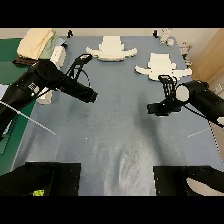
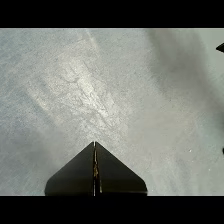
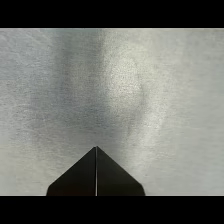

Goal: Fold the box.

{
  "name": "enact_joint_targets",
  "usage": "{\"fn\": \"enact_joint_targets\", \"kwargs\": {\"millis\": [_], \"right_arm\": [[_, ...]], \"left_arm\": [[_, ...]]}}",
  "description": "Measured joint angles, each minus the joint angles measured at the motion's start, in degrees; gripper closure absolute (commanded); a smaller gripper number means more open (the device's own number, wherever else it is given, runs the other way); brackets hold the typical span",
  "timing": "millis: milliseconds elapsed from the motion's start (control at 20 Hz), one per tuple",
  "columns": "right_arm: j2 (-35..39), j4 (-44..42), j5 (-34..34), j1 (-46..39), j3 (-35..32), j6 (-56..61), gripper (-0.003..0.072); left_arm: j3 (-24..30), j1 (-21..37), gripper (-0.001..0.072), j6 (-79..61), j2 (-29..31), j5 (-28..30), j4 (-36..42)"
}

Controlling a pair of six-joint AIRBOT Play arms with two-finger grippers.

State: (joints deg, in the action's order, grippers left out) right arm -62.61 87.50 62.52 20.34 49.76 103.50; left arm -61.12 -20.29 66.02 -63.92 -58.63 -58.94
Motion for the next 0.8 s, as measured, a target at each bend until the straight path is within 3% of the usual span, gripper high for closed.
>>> {"fn": "enact_joint_targets", "kwargs": {"millis": [150,200,250,300,500,800], "right_arm": [[0.00,-2.58,-0.72,0.00,0.00,0.04,0.0682],[0.00,-3.50,-1.14,-0.02,0.00,0.52,0.0624],[-0.11,-4.17,-1.33,-0.11,0.09,1.29,0.0468],[-0.39,-4.76,-1.44,-0.46,0.46,1.99,0.0377],[-5.09,-5.62,0.57,-7.56,8.00,2.47,0.0378],[-25.62,-8.66,4.61,-30.29,38.14,-7.54,0.0379]], "left_arm": [[0.00,0.00,0.0695,0.00,0.00,0.00,0.00],[0.00,0.00,0.0695,0.00,0.00,0.00,0.00],[0.00,0.00,0.0695,0.00,0.00,0.00,0.00],[0.00,0.00,0.0695,0.00,0.00,0.02,0.00],[0.00,0.00,0.0695,0.00,0.00,0.00,0.00],[0.00,0.00,0.0695,0.00,0.00,0.00,0.00]]}}
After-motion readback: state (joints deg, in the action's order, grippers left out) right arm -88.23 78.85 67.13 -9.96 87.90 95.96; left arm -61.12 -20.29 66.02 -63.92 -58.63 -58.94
